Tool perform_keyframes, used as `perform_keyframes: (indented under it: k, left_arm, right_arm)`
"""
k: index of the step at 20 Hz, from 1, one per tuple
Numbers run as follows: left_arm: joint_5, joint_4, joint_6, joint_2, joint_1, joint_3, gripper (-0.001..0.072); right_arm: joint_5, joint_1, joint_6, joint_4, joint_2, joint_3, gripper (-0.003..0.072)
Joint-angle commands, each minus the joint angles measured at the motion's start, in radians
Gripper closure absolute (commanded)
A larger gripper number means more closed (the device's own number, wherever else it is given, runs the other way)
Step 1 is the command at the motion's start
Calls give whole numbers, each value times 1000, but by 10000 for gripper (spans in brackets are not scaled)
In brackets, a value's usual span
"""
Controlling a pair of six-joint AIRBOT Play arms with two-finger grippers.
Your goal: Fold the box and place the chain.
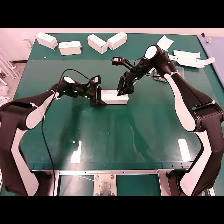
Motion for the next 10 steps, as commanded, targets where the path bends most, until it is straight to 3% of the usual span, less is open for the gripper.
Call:
perform_keyframes:
  k: [1, 10]
  left_arm:
    - [0, 0, 0, 1, 0, 0, 244]
    - [0, 0, 0, 1, 0, 0, 245]
  right_arm:
    - [-19, 1, 0, -26, 0, 1, 235]
    - [-24, 9, 0, -51, 7, 12, 233]
